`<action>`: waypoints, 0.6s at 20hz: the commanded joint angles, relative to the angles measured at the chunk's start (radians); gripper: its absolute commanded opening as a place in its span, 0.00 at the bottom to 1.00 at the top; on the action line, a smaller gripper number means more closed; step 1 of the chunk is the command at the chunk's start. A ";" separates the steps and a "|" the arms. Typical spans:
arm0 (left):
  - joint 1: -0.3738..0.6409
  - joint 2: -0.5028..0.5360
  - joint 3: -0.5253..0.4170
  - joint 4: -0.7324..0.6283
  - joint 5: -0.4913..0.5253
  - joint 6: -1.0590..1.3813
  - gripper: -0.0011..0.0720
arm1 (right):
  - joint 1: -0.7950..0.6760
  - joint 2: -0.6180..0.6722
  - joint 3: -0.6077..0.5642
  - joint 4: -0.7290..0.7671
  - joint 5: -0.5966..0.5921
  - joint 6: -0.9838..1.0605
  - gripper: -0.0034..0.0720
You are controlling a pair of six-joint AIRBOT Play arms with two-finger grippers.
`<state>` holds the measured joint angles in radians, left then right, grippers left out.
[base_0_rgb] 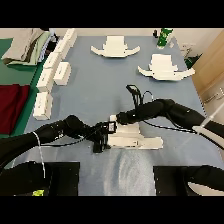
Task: Fold the box.
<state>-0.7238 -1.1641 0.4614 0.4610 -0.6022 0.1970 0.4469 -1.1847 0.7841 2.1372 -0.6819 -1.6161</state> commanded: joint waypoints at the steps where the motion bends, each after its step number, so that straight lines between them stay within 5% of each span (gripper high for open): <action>1: 0.000 0.000 0.001 -0.001 0.000 -0.003 0.75 | -0.021 0.150 0.007 -0.116 -0.121 0.000 0.31; 6: 0.000 0.000 0.001 -0.001 0.000 -0.003 0.75 | -0.002 0.412 -0.040 -0.290 -0.455 -0.129 0.31; 10: 0.000 0.000 0.001 -0.001 0.000 -0.003 0.75 | -0.003 0.590 -0.185 -0.287 -0.542 -0.352 0.32; 11: 0.000 0.000 0.001 -0.001 0.000 -0.003 0.75 | -0.003 0.621 -0.212 -0.303 -0.550 -0.393 0.36; 12: 0.000 0.000 0.001 -0.001 0.000 -0.003 0.75 | -0.003 0.641 -0.232 -0.340 -0.554 -0.414 0.57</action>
<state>-0.7238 -1.1641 0.4614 0.4603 -0.6022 0.1944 0.4435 -0.6388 0.6228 1.8576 -1.1687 -1.8961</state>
